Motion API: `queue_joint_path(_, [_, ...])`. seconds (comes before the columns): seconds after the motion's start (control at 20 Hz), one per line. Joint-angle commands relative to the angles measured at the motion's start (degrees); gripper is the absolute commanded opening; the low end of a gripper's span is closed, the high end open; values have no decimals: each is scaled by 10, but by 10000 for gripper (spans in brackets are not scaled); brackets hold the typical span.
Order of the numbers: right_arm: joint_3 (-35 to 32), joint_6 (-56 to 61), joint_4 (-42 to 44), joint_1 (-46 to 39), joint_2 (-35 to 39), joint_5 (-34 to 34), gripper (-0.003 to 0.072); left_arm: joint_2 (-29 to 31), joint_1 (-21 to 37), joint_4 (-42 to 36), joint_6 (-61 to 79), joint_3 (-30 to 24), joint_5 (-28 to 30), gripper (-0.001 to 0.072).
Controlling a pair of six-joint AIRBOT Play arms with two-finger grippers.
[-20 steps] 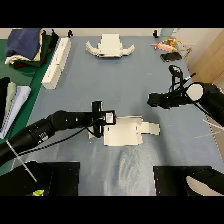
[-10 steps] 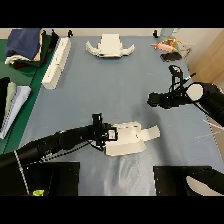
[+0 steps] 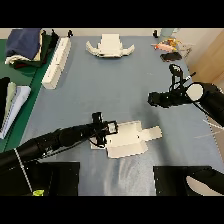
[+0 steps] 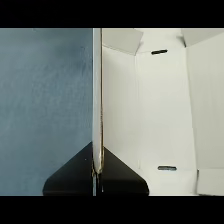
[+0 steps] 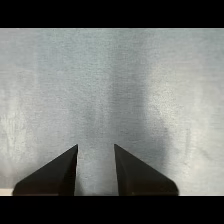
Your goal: Fold the box.
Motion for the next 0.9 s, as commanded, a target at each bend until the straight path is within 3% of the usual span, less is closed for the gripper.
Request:
queue_joint_path(0.0, [1, 0, 0, 0, 0, -5, 342, 2, 82, 22, -12, 61, -153, 14])
queue_joint_path(0.1, [1, 0, 0, 0, 0, -6, 342, 2, 143, 50, -12, 106, -222, 14])
queue_joint_path(0.15, [0, 0, 0, 0, 0, -8, 342, 2, 168, 52, -9, 127, -229, 14])
queue_joint_path(0.25, [1, 0, 0, 0, 0, -19, 342, 2, 194, 52, 52, 155, -220, 14])
queue_joint_path(0.45, [1, 0, 1, 0, 0, -31, 342, 2, 168, 44, 123, 150, -182, 9])
queue_joint_path(0.85, [1, 0, 0, 0, 0, -38, 342, -9, 4, -4, 112, -19, 108, 9])
